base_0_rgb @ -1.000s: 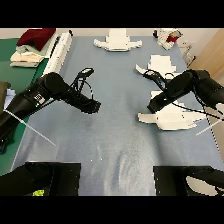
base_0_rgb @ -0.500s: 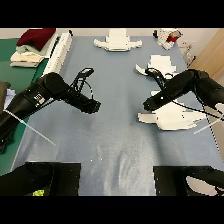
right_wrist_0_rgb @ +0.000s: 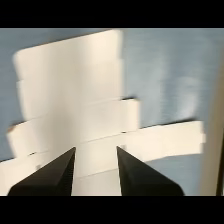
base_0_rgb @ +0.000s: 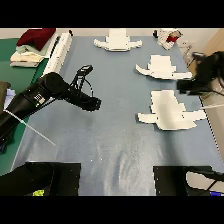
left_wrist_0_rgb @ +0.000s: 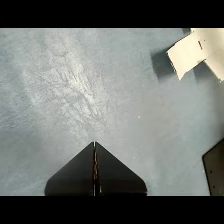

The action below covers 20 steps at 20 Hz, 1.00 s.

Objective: Fold the box.

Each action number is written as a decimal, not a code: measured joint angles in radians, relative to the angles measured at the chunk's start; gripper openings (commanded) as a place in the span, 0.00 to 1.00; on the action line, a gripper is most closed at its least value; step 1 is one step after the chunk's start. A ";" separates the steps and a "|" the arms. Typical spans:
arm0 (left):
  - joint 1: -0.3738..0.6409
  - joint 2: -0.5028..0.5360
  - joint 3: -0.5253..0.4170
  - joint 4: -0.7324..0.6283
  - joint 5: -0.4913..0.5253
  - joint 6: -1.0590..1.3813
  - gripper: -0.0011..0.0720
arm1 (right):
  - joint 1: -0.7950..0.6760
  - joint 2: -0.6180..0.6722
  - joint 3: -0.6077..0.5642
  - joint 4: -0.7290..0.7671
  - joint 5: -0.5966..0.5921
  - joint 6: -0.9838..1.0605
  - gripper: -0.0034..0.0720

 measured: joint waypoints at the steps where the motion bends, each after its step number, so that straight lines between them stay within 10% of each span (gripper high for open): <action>1: 0.000 0.000 0.000 -0.005 0.000 -0.002 0.03 | -0.083 -0.029 0.024 -0.009 -0.015 -0.033 0.58; 8: 0.000 -0.001 0.000 -0.029 0.003 -0.069 0.03 | -0.579 -0.284 0.100 0.298 -0.176 -0.381 0.58; 14: 0.000 -0.001 0.000 -0.040 0.004 -0.083 0.03 | -0.707 -0.432 0.133 0.511 -0.270 -0.580 0.55; 20: 0.000 -0.001 0.000 -0.050 0.003 -0.086 0.03 | -0.681 -0.490 0.159 0.652 -0.358 -0.669 0.05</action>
